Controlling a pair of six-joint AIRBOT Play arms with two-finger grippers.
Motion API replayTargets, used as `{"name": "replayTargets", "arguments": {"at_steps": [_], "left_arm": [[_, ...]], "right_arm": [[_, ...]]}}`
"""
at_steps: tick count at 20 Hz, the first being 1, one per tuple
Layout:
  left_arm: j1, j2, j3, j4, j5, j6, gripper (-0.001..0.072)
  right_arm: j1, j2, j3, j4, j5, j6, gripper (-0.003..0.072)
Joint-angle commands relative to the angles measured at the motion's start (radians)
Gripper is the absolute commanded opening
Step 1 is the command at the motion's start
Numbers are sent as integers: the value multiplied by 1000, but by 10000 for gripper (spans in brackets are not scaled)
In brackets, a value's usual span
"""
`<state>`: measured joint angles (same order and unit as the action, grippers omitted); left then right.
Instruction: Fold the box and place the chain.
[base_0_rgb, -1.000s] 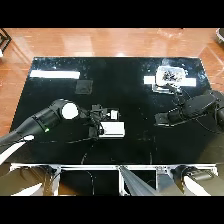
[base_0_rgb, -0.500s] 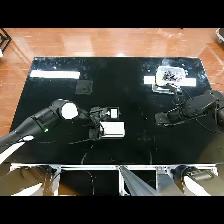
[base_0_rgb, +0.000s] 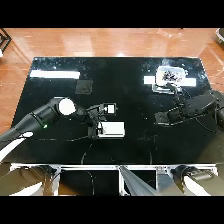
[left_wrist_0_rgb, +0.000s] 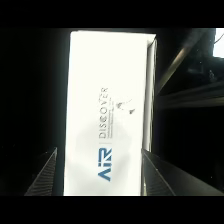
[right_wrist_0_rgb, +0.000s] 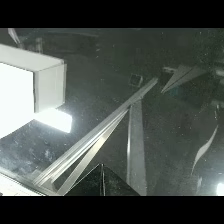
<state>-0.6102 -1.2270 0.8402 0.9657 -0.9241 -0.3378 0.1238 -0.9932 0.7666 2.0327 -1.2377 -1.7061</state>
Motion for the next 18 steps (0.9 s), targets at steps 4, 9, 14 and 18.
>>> {"name": "replayTargets", "arguments": {"at_steps": [4,9,14,18], "left_arm": [[2,-8,1,-32,5,25,632],[2,-24,1,-36,-2,24,632],[2,-28,1,-36,0,24,633],[2,-32,1,-36,-1,24,633]], "right_arm": [[0,0,-1,0,5,0,17],[0,0,-1,0,11,0,17],[0,0,-1,0,18,0,16],[0,0,-1,0,23,0,17]]}}
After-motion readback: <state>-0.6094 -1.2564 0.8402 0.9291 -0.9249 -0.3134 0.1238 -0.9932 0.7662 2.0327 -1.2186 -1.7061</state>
